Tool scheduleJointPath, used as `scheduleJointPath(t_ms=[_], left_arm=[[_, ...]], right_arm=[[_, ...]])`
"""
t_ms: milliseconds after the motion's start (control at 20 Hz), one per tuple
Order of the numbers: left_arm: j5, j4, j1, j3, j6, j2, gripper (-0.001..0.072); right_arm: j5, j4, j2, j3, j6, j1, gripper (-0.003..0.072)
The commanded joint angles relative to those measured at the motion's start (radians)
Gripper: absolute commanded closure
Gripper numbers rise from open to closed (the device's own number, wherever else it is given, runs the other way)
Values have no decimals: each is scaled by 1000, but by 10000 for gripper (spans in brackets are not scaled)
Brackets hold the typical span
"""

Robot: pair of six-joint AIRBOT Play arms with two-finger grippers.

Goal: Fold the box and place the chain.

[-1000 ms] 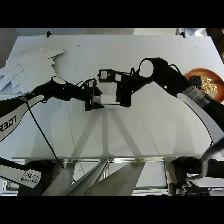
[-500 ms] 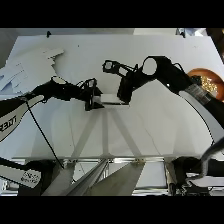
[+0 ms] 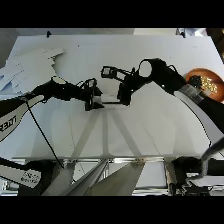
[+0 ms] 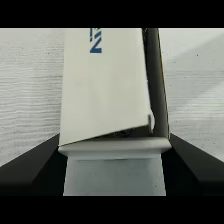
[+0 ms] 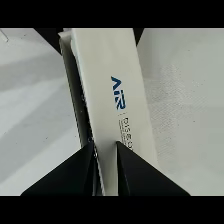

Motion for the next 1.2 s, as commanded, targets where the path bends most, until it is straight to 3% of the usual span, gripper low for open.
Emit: scheduleJointPath(t_ms=[0, 100, 200, 500, 950, 1150], left_arm=[[0, 1, 0, 0, 0, 0, 334], [0, 1, 0, 0, 0, 0, 334], [0, 1, 0, 0, 0, 0, 334], [0, 1, 0, 0, 0, 0, 334], [0, 1, 0, 0, 0, 0, 334], [0, 1, 0, 0, 0, 0, 334]], right_arm=[[24, 0, -10, -1, -1, 19, 565], [24, 1, -20, -2, 0, 27, 561], [26, 3, -22, -2, 0, 34, 473], [50, 8, -23, -2, 0, 34, 418], [45, 10, -22, -37, 3, 34, 409], [29, 9, 0, -36, 3, 34, 338]])
